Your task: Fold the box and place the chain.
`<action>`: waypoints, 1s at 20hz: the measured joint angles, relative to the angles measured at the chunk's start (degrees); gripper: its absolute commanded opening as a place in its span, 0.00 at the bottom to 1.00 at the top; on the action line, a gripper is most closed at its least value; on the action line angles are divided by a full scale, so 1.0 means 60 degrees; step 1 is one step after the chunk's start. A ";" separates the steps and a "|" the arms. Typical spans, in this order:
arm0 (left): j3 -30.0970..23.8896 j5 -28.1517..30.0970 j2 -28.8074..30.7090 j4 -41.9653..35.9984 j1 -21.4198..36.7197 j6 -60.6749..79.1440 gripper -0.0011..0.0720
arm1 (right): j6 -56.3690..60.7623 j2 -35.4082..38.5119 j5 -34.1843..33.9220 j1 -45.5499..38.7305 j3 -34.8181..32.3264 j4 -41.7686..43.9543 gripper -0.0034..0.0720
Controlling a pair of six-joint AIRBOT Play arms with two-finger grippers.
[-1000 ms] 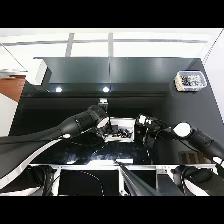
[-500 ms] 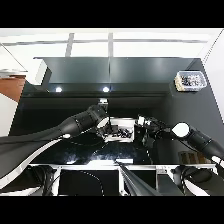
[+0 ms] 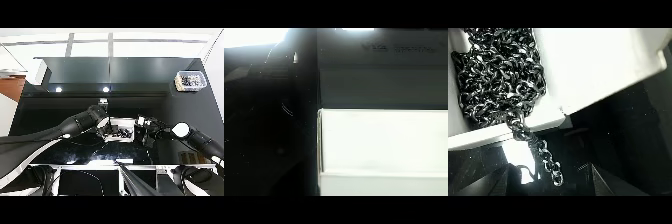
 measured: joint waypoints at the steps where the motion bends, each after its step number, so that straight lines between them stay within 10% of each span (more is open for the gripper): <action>1: 0.0000 0.0000 0.0000 0.0000 0.0000 0.0000 0.06 | 0.0000 0.0000 0.0000 0.0000 0.0000 0.0000 0.66; 3: 0.0000 0.0000 0.0000 0.0000 0.0000 0.0004 0.06 | 0.0000 0.0000 0.0004 0.0000 0.0000 0.0000 0.36; 8: 0.0000 0.0004 0.0000 0.0000 0.0000 0.0000 0.06 | 0.0000 0.0000 0.0109 0.0000 0.0000 -0.0004 0.36; 10: 0.0000 0.0004 0.0000 0.0000 0.0000 0.0004 0.06 | -0.0004 0.0000 0.0138 0.0000 0.0000 -0.0015 0.15; 20: 0.0000 0.0004 0.0000 0.0000 0.0000 0.0004 0.06 | 0.0262 0.0000 0.0164 0.0000 0.0000 -0.0277 0.10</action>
